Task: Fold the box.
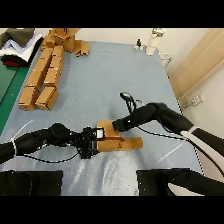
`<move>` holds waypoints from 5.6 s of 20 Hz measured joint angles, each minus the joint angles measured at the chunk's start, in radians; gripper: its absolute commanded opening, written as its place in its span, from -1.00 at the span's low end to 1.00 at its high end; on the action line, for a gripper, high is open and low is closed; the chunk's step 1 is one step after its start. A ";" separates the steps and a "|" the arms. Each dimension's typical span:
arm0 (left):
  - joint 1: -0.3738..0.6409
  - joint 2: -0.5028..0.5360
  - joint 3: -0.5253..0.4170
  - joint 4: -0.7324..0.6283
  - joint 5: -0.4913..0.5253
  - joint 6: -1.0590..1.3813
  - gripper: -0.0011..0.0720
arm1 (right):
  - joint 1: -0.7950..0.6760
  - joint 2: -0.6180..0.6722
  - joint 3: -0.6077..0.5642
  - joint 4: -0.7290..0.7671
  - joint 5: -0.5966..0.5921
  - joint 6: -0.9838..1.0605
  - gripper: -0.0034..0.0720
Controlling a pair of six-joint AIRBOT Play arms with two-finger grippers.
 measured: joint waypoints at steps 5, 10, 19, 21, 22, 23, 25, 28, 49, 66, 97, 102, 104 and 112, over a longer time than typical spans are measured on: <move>0.000 0.000 0.000 0.000 0.000 0.000 0.45 | 0.000 0.243 0.022 -0.098 -0.347 -0.124 -0.88; 0.000 0.000 0.000 0.000 -0.001 0.000 0.45 | 0.043 0.336 -0.086 -0.092 -0.447 -0.364 0.50; 0.000 0.000 0.000 0.000 -0.002 0.000 0.45 | 0.090 0.195 -0.189 -0.154 -0.129 -0.888 0.48; 0.000 0.000 0.000 0.000 -0.002 0.000 0.45 | 0.092 0.171 -0.193 -0.135 -0.087 -0.967 0.18; 0.000 0.000 0.000 0.000 -0.002 0.000 0.45 | 0.092 0.165 -0.194 -0.124 -0.077 -0.995 -0.28; 0.000 0.000 0.000 0.000 -0.002 0.000 0.45 | 0.092 0.159 -0.194 -0.106 -0.062 -1.013 -0.38; 0.000 0.000 0.000 0.000 -0.002 0.000 0.45 | 0.092 0.153 -0.195 -0.090 -0.051 -1.049 -0.55; 0.000 0.000 0.000 0.000 -0.002 0.000 0.45 | 0.092 0.149 -0.195 -0.063 -0.042 -1.086 -0.59; 0.000 0.000 0.000 0.000 -0.003 0.000 0.45 | 0.092 0.170 -0.245 0.056 -0.011 -1.127 0.52; 0.000 0.000 0.000 0.000 0.000 0.000 0.45 | -0.222 0.255 -0.280 -0.378 -0.142 0.087 -0.89; 0.000 0.000 0.000 0.000 0.000 0.000 0.45 | -0.112 0.245 -0.238 0.136 -0.124 -0.050 0.33; 0.000 0.000 0.000 0.000 0.000 0.000 0.45 | -0.112 0.245 -0.236 0.137 -0.142 -0.050 0.33; 0.000 0.000 0.000 0.000 0.000 0.000 0.45 | -0.112 0.245 -0.236 0.137 -0.144 -0.050 0.35; 0.000 0.000 0.000 0.000 0.000 0.000 0.45 | 0.035 0.220 -0.217 0.045 -0.066 0.138 0.35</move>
